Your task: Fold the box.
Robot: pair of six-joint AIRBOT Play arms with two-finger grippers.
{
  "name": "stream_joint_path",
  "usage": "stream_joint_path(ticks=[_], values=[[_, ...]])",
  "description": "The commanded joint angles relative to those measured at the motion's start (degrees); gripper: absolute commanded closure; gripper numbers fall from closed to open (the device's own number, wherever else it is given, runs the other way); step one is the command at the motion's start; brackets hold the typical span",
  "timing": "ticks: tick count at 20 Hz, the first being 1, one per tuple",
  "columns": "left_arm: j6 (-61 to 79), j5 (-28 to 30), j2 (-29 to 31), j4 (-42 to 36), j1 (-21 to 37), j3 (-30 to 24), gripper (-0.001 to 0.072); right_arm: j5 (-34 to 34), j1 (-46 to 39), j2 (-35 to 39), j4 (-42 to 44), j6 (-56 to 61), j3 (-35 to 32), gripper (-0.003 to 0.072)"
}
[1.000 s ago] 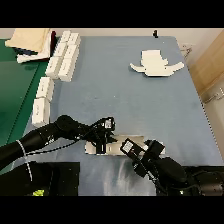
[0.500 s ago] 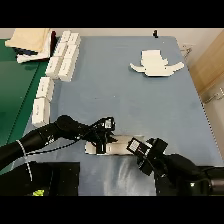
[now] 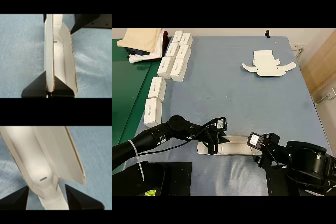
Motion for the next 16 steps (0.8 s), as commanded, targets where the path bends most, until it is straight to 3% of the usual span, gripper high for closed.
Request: stream_joint_path(ticks=[1,5,8,16], values=[[0.02,0.26,-0.02,0.0,0.0,0.02,0.0691,-5.29,-10.51,-0.57,17.35,-23.85,-1.05,-0.0034],[0.02,0.26,-0.02,0.0,0.0,0.02,0.0691,-5.09,-22.23,-6.71,36.13,-46.38,-1.05,-0.0034],[0.02,0.26,-0.02,0.0,0.0,0.02,0.0691,-4.11,-28.0,-12.39,44.89,-57.37,-1.03,-0.0034],[0.02,0.28,-0.02,0.0,0.0,0.02,0.0691,-1.49,-28.63,-13.75,44.57,-56.96,-1.05,-0.0034]])
